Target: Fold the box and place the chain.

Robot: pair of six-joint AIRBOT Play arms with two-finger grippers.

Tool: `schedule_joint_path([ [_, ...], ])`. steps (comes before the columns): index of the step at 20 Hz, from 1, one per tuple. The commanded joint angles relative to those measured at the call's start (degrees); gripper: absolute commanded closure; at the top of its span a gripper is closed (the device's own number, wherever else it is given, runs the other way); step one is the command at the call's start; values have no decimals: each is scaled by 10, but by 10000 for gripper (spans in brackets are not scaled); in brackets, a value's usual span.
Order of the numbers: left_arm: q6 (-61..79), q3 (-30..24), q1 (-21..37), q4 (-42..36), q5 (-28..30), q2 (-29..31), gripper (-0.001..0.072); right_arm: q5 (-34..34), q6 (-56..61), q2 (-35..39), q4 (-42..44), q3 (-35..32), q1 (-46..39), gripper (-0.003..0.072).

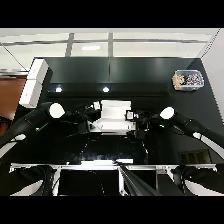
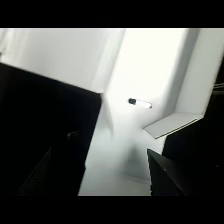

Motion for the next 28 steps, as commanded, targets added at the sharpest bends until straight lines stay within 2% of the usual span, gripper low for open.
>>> schedule_joint_path([
  [1, 24, 0, -21, -18, -9, -17, 19, 0, 0, 0, 0, 0, 0, 502],
  [5, 24, 0, -47, -24, 8, -51, 33, 0, 0, 0, 0, 0, 0, 472],
  [11, 24, 0, -47, -24, 12, -51, 348, 0, 0, 0, 0, 0, 0, 473],
  [15, 24, 0, -47, -29, 11, -51, 362, 0, 0, 0, 0, 0, 0, 472],
  [23, 22, 0, -47, -110, 24, -52, 380, 0, 0, 0, 0, 0, 0, 472],
  [24, 22, 0, -47, -129, 25, -53, 404, 0, 0, 0, 0, 0, 0, 473],
  [25, 23, 0, -47, -146, 29, -56, 483, 0, 0, 0, 0, 0, 0, 473],
  [28, 25, 0, -47, -198, 45, -76, 488, 0, 0, 0, 0, 0, 0, 472],
])
